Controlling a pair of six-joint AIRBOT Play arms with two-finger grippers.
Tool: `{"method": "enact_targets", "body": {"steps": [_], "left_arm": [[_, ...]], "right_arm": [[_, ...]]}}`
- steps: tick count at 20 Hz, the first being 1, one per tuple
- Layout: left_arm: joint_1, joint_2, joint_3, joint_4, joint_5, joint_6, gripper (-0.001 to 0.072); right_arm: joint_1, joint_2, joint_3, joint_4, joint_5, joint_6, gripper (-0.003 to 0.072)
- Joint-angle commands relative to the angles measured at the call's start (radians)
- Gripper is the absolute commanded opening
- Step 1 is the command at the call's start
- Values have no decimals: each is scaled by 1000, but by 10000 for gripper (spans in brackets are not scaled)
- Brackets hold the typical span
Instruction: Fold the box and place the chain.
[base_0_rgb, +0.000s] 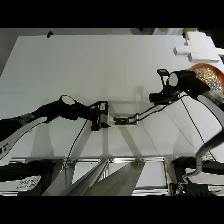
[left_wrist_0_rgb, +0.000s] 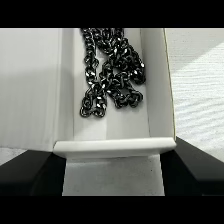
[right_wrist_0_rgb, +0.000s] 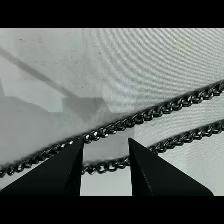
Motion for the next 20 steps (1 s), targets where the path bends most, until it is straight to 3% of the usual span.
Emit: {"method": "enact_targets", "body": {"steps": [1,7,9,10,11,16,20], "left_arm": [[0,1,0,0,0,0,256],[0,1,0,0,0,0,256],[0,1,0,0,0,0,256],[0,1,0,0,0,0,256],[0,1,0,0,0,0,256],[0,1,0,0,0,0,256],[0,1,0,0,0,0,256]], "right_arm": [[-1,-16,-3,-7,3,21,297],[-1,-43,-3,-6,-21,21,268],[-1,-56,-3,-5,-9,17,170],[-1,-52,-3,-5,-5,0,41],[-1,-44,-3,-5,2,-24,19],[0,103,-3,-3,32,-74,18],[2,262,-3,144,145,-174,18]]}}
